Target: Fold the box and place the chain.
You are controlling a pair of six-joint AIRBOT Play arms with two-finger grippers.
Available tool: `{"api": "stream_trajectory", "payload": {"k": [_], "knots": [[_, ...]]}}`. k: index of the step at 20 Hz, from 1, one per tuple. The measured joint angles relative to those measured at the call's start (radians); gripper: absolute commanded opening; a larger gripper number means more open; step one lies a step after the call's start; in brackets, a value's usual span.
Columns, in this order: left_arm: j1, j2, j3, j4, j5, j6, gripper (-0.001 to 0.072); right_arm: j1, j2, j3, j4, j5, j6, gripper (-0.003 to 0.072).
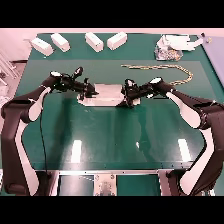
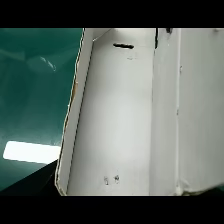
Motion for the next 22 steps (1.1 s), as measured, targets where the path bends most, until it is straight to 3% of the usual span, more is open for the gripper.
{"api": "stream_trajectory", "payload": {"k": [22], "knots": [[0.000,0.000,0.000,-0.013,-0.004,-0.007,0.0019,0.000,-0.001,0.000,-0.001,0.003,0.011,0.0575]]}}
